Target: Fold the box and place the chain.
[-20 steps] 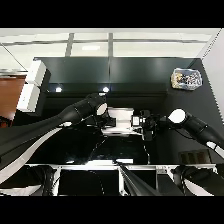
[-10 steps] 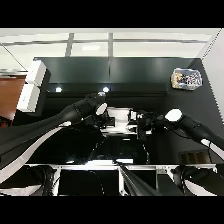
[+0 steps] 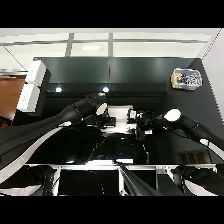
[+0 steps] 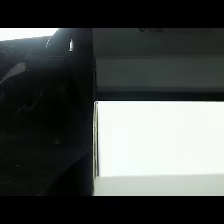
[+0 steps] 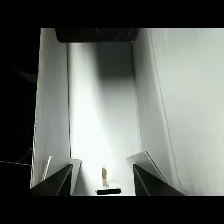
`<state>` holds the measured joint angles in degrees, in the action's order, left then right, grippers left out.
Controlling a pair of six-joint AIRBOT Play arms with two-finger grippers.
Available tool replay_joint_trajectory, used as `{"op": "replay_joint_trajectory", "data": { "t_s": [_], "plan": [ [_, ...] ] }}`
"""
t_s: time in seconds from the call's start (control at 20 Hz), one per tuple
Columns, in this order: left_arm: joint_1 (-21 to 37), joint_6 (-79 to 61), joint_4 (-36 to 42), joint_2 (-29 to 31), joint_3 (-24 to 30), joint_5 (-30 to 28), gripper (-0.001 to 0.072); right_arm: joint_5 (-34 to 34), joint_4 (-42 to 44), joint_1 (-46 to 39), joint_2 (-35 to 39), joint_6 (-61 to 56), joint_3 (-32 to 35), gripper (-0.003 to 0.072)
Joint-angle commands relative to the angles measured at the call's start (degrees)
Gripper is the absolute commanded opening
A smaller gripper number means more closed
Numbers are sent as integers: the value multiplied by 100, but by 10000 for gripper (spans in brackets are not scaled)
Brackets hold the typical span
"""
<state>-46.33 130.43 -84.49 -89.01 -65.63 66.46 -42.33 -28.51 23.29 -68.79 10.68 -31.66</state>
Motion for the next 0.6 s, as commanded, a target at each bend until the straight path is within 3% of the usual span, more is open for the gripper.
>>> {"op": "replay_joint_trajectory", "data": {
  "t_s": [0.0,0.1,0.15,0.2,0.25,0.45,0.55],
  "plan": [
    [4,-11,-9,0,-7,17,26,48,-42,-4,-4,-142,0,297],
    [4,-11,-7,0,-7,11,26,55,-22,-7,-4,-317,0,441],
    [4,-11,-9,0,-7,9,26,11,-24,-7,-4,-540,0,437],
    [4,-11,-7,0,-7,9,27,-15,-42,-7,-4,-782,0,246],
    [4,-11,-7,0,-7,9,26,-55,-68,-11,0,-1078,-4,5],
    [4,-11,-9,0,-7,4,26,-1038,-748,-601,323,-3574,-444,13],
    [7,-11,-20,0,-7,-4,26,-1213,-2194,-1381,656,-5768,-826,12]
  ]
}}
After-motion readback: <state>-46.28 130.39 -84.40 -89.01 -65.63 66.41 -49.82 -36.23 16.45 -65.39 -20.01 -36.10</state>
